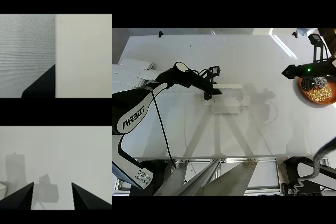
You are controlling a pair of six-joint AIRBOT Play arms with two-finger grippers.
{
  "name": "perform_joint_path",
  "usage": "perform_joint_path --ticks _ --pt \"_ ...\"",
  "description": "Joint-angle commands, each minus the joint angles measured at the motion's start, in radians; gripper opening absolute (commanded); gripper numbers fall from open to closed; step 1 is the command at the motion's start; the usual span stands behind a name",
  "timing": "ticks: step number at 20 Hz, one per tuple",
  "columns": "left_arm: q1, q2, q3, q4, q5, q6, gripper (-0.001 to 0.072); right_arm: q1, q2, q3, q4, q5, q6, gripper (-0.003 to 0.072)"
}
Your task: Fold the box and place the chain.
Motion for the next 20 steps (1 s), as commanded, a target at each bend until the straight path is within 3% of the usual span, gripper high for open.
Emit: perform_joint_path --ticks 1,2,3,4,7,12,16,20 --pt "-0.001 0.001 0.0 0.0 0.0 0.0 0.0015 0.037 0.038 0.003 0.172 0.108 -0.295 0.0516" --pt "-0.001 0.001 0.0 0.0 0.0 0.0 0.0015 0.062 0.064 0.003 0.198 0.124 -0.382 0.055" --pt "-0.001 0.001 0.0 0.0 0.0 0.0 0.0015 0.087 0.092 0.003 0.224 0.131 -0.446 0.0656" --pt "-0.001 0.001 0.0 0.0 0.0 0.0 0.0015 0.116 0.126 0.003 0.246 0.138 -0.507 0.0705" --pt "-0.001 0.001 0.0 0.0 0.0 0.0 0.0015 0.207 0.228 0.003 0.26 0.187 -0.612 0.0705" --pt "-0.001 0.001 0.0 0.0 0.0 0.0 0.0015 0.287 0.353 0.003 0.281 0.266 -0.617 0.0693" --pt "-0.001 0.001 0.0 0.0 0.0 0.0 0.0015 0.286 0.379 0.002 0.307 0.335 -0.511 0.0693" --pt "-0.001 0.001 0.0 0.0 0.0 0.0 0.0015 0.287 0.379 -0.085 0.202 0.394 -0.717 0.0693"
